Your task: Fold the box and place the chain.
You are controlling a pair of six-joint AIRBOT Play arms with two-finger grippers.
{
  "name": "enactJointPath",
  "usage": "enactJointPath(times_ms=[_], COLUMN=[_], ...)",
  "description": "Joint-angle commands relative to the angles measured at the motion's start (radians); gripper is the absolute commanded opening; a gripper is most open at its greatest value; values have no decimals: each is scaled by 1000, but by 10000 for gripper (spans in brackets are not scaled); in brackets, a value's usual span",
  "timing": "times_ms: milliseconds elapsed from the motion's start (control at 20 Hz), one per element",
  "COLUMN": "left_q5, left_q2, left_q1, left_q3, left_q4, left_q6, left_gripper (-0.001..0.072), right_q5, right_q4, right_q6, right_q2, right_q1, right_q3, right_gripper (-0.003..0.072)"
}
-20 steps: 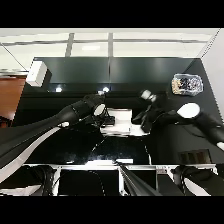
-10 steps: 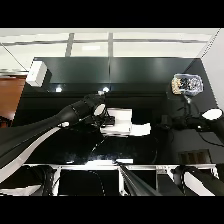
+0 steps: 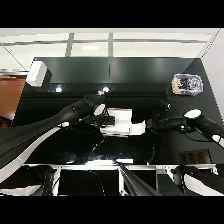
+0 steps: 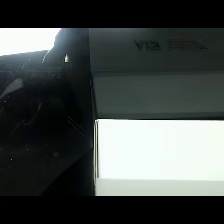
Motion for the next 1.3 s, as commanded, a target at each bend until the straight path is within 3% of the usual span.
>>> enactJointPath(times_ms=[0, 100, 150, 650, 900, 1200, 1250], left_q5=[0, 0, 0, 1, 1, 8, 8], left_q2=[0, 0, 0, 0, 0, 0, 0], left_q1=[0, 0, 1, 1, 1, 1, 1], left_q3=[-1, -1, -1, -1, -1, -1, -1], left_q4=[0, 0, 0, 1, 1, 1, 1], left_q6=[0, 0, 0, 0, 0, 0, 0], left_gripper=[29, 29, 29, 29, 29, 30, 29], right_q5=[47, 80, 85, -100, -206, -232, -229], right_q4=[50, 53, 53, 21, -249, -568, -613], right_q6=[-31, -31, -30, 92, 391, 742, 798], right_q2=[-9, -9, -9, -9, -9, -11, -12], right_q1=[22, 22, 23, 222, 365, 499, 514], right_q3=[34, 64, 79, 124, 209, 301, 315], right_gripper=[29, 507, 535, 529, 489, 488, 451])
